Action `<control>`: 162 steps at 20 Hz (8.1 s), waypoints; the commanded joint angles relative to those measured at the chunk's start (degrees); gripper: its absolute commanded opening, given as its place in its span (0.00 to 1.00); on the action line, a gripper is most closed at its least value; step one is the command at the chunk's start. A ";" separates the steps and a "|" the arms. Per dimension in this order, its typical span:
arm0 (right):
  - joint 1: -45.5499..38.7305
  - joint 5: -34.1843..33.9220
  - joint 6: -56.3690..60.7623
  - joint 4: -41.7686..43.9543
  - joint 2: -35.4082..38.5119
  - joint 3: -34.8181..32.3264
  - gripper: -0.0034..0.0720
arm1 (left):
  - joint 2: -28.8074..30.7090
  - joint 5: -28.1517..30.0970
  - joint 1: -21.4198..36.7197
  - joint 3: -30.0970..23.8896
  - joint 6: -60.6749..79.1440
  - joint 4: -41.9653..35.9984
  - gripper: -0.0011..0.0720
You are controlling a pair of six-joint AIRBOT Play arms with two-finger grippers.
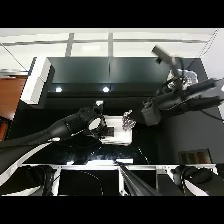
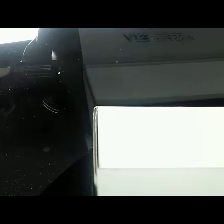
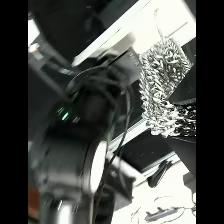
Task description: Fold the box and place the chain.
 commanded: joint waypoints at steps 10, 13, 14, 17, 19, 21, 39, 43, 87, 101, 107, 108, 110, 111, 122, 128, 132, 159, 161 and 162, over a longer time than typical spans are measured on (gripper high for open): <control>5.33 -14.71 -0.79 -0.90 -8.96 -13.86 0.06 | -0.02 -1.81 0.09 0.00 -0.83 2.43 0.05; 4.31 -13.44 -0.81 -1.09 -8.94 -13.73 0.51 | -0.02 -1.88 0.11 0.00 -0.87 3.34 0.05; 2.49 -11.58 -0.87 -1.09 -8.81 -13.20 0.51 | -0.02 -1.90 0.11 0.00 -1.11 3.41 0.05; -7.45 -6.47 -3.17 -1.40 -5.53 -11.54 0.51 | -0.02 -1.99 0.22 0.00 -3.23 3.39 0.05; -14.84 -5.35 -3.23 -2.25 -2.78 -11.58 0.51 | -0.04 -1.84 0.22 0.00 -7.82 3.48 0.05; -19.39 -3.82 -3.67 -2.16 -1.51 -11.58 0.51 | -0.28 -1.05 0.20 0.02 -10.97 3.43 0.05; -20.96 -3.98 -5.57 -2.78 -1.22 -11.61 0.51 | 22.71 -17.20 34.53 -2.69 54.64 -8.35 0.78; -20.94 -4.00 -5.53 -4.50 -1.20 -11.61 0.51 | 20.98 -14.53 49.40 -15.96 92.89 -40.41 0.78; -11.39 -18.58 -25.83 -5.01 -8.52 -11.58 1.00 | 10.93 11.52 23.98 -24.52 145.24 -50.77 0.55; -1.05 -4.22 -54.01 -0.22 -16.74 -12.46 1.00 | 10.93 11.63 23.91 -24.52 144.82 -50.80 0.55; 1.11 -5.86 -53.42 -3.39 -16.39 -13.75 1.00 | 10.93 11.61 23.91 -24.52 144.63 -50.95 0.55; 2.08 -6.95 -53.55 -4.98 -16.41 -14.34 1.00 | 10.93 11.63 23.91 -24.52 144.63 -50.95 0.55; 3.76 -10.60 -53.62 -7.02 -16.41 -14.93 1.00 | 10.93 11.61 23.91 -24.52 144.63 -50.95 0.55; 4.33 -12.31 -53.62 -7.34 -16.41 -14.93 1.00 | 10.93 11.63 23.91 -24.52 144.63 -50.95 0.55; 4.81 -10.75 -50.62 -5.84 -16.39 -14.91 0.60 | 10.93 11.63 23.91 -24.52 144.63 -50.93 0.55; 5.22 -11.87 -49.05 -6.93 -16.41 -15.23 0.44 | 10.93 11.65 23.91 -24.52 144.63 -50.93 0.55; 5.22 -11.23 -48.76 -6.99 -16.41 -15.30 0.44 | 10.93 11.65 23.91 -24.52 144.63 -50.93 0.55; 5.05 -11.67 -48.37 -11.96 -14.19 -16.57 0.44 | 10.93 11.63 23.91 -24.52 144.63 -50.93 0.55; 5.05 -11.65 -48.37 -12.04 -14.19 -16.59 0.44 | 10.93 11.63 23.91 -24.52 144.63 -50.93 0.55; 5.07 -11.69 -48.37 -12.04 -14.19 -16.59 0.44 | 10.93 11.63 23.91 -24.52 144.63 -50.93 0.55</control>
